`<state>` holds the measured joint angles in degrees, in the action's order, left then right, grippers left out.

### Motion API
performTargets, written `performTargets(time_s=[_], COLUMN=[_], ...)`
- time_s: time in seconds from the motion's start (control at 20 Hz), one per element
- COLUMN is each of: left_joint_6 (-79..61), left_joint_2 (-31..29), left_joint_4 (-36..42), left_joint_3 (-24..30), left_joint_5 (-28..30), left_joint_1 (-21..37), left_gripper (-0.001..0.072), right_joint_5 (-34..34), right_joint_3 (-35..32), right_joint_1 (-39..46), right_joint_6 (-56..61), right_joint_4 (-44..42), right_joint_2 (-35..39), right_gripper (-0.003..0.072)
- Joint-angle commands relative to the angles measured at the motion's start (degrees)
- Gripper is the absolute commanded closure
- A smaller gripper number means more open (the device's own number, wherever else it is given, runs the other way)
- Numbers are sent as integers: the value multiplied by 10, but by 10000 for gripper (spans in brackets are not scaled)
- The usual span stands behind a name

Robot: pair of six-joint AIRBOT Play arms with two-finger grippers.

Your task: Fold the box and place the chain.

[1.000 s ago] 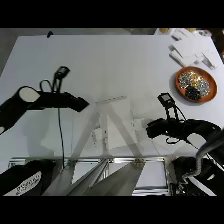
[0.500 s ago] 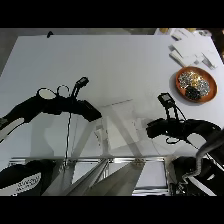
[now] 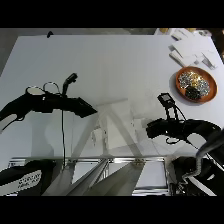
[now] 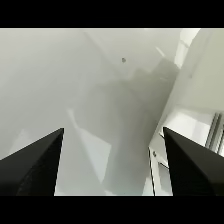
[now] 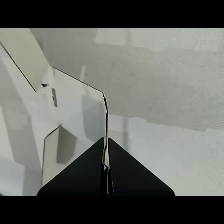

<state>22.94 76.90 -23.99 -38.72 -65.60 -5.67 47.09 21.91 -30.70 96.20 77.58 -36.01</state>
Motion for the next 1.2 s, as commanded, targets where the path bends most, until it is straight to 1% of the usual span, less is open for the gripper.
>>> performTargets(time_s=[0.0, 0.15, 0.25, 0.35, 0.45, 0.55, 0.6, 0.7, 0.9, 0.95, 1.0, 1.05, 1.1, 1.15], left_joint_6=[2, -26, -33, -35, -35, -35, -35, -54, -65, -72, -78, -80, -83, -90], left_joint_2=[0, 1, 2, 6, 17, 35, 45, 65, 88, 92, 91, 91, 91, 91], left_joint_4=[-7, -10, -7, 10, 28, 45, 68, 115, 97, 91, 81, 77, 77, 80], left_joint_3=[0, 0, 0, 0, 0, 0, 0, 0, 0, 0, 0, 0, 0, 0], left_joint_5=[-51, -77, -71, -45, 3, 52, 60, 51, 43, 32, 26, 25, 30, 35], left_joint_1=[46, 23, -9, -46, -84, -111, -118, -128, -137, -135, -135, -135, -135, -135], left_gripper=[10, 10, 11, 11, 10, 10, 9, 10, 15, 53, 155, 234, 366, 472], right_joint_5=[0, 0, 0, 0, 0, 0, 0, 0, 0, 0, 0, 0, 0, 0], right_joint_3=[0, 0, 0, 0, 0, 0, 0, 0, 0, 0, 0, 0, 0, 0], right_joint_1=[-1, -1, -1, -1, -1, -1, -1, -1, -1, -1, -1, -1, -1, -1], right_joint_6=[0, 0, 0, 0, 0, 0, 0, 0, 0, 0, 0, 0, 0, 0], right_joint_4=[0, 0, 0, 0, -1, -1, -2, -2, -2, -2, -2, -2, -2, -2], right_joint_2=[0, 0, 0, 0, 0, 0, 0, 0, 0, 0, 0, 0, 0, 0], right_gripper=[666, 666, 666, 666, 666, 666, 666, 666, 666, 666, 666, 666, 666, 666])
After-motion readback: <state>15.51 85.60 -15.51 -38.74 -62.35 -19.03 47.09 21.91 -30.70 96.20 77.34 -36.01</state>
